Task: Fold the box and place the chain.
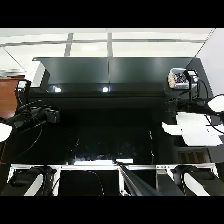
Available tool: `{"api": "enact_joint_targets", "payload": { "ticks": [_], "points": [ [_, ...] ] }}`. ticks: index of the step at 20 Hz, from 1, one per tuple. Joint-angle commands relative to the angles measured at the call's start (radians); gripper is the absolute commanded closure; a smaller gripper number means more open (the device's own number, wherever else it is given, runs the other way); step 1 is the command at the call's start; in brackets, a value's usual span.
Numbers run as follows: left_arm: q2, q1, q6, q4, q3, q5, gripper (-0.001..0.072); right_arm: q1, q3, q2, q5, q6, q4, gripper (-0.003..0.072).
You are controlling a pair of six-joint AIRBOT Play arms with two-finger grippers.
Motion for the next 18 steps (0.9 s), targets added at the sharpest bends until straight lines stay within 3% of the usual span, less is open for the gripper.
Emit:
{"api": "enact_joint_targets", "payload": {
  "ticks": [1, 15, 18],
  "points": [
    [0.001, 0.001, 0.0, 0.0, 0.0, 0.0, 0.0684, 0.001, 0.0, 0.0, 0.0, 0.0, 0.0, 0.067],
    [0.0, 0.001, 0.0, -0.01, 0.0, 0.006, 0.0684, 0.002, 0.0, 0.0, -0.002, 0.002, 0.024, 0.067],
    [0.0, 0.001, 0.001, -0.087, 0.0, 0.047, 0.0684, 0.002, 0.0, 0.0, -0.129, 0.0, 0.161, 0.067]
  ]
}}
